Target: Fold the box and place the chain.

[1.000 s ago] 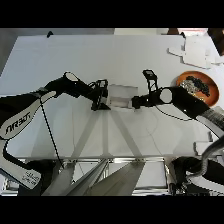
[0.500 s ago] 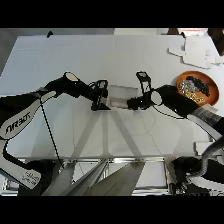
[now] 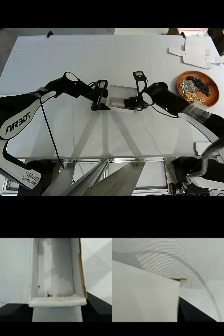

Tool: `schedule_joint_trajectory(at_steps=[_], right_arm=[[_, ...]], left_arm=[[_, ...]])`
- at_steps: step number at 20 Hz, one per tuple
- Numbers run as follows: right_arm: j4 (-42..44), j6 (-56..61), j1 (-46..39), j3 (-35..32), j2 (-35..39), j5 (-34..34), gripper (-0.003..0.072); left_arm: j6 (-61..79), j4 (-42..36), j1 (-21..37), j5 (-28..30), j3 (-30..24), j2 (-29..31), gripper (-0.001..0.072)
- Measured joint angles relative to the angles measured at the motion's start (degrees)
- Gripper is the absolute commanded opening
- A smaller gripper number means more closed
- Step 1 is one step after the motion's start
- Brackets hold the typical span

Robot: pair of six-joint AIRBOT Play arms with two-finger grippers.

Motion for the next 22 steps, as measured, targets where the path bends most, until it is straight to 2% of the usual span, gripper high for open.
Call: schedule_joint_trajectory(at_steps=[2, 6, 11, 12, 13, 14, 17, 18, 19, 20, 22], right_arm=[[-1.9, 2.9, 1.1, 2.2, -1.9, 3.1, 0.0187], [-4.4, 6.7, 3.1, 6.1, -4.7, 5.9, 0.0303], [-5.6, 13.1, 4.0, 7.6, -6.7, 6.2, 0.0292], [-5.7, 14.4, 4.0, 7.8, -6.9, 6.2, 0.0209], [-5.9, 15.5, 4.1, 7.8, -7.1, 6.4, 0.0084], [-6.5, 16.9, 4.1, 7.9, -7.3, 6.9, 0.0011], [-7.5, 19.5, 4.2, 8.0, -7.5, 7.1, 0.0015], [-7.8, 20.0, 4.2, 8.0, -7.5, 7.2, 0.0112], [-7.9, 20.2, 4.2, 8.0, -7.6, 7.1, 0.0297], [-7.8, 20.4, 4.2, 8.0, -7.7, 7.2, 0.0370], [-8.2, 20.9, 4.2, 8.0, -7.5, 7.5, 0.0369]], left_arm=[[0.0, 0.0, 0.0, 0.0, 0.0, 0.0, 0.0193], [0.0, 0.0, 0.0, 0.0, 0.0, 0.0, 0.0193], [-0.1, 0.0, 0.0, 0.0, 0.0, 0.0, 0.0193], [-0.1, 0.0, 0.0, 0.0, 0.0, 0.0, 0.0193], [0.0, 0.0, 0.0, 0.0, 0.0, 0.0, 0.0193], [0.0, 0.0, 0.0, 0.0, 0.0, 0.0, 0.0193], [-0.1, 0.0, 0.0, 0.0, 0.0, 0.0, 0.0193], [0.0, 0.0, 0.0, 0.0, 0.0, 0.0, 0.0193], [0.0, 0.0, 0.0, 0.1, 0.0, 0.0, 0.0193], [0.2, 0.0, 0.0, 0.2, 0.0, 0.0, 0.0193], [0.1, 0.0, 0.0, 0.1, 0.0, 0.0, 0.0193]])
